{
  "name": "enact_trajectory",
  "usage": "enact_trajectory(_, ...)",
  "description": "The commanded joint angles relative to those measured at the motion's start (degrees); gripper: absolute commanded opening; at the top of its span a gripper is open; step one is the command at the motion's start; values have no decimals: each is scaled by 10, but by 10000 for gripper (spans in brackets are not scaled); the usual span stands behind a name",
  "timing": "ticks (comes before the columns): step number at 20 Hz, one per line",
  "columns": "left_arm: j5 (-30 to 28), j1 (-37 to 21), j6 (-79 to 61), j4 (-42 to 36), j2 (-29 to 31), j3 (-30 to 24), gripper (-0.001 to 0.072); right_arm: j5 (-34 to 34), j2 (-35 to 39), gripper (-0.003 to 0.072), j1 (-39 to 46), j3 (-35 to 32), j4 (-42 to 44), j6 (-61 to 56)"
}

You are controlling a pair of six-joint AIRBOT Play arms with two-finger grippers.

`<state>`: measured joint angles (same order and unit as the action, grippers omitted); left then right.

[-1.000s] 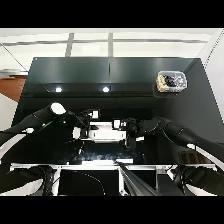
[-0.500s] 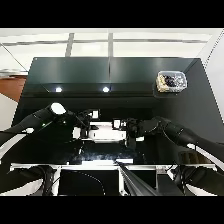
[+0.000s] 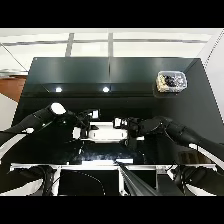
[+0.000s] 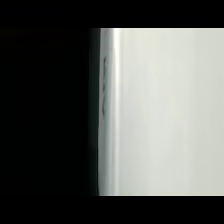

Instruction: Fold the box and place the chain.

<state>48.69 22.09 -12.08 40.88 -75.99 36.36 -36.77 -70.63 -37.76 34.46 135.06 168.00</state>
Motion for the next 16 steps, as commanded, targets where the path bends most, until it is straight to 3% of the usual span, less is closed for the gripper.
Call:
enact_trajectory(1, 0, 0, -1, 0, 0, 1, 29, 1, 2, 698, 1, 0, -2, -6)
enact_trajectory(14, 0, 0, -1, 0, 0, 1, 29, 19, -8, 696, -13, 0, 2, -6)
enact_trajectory(16, 0, 0, -1, 0, 0, 1, 30, 16, -8, 564, -13, 0, -2, -6)
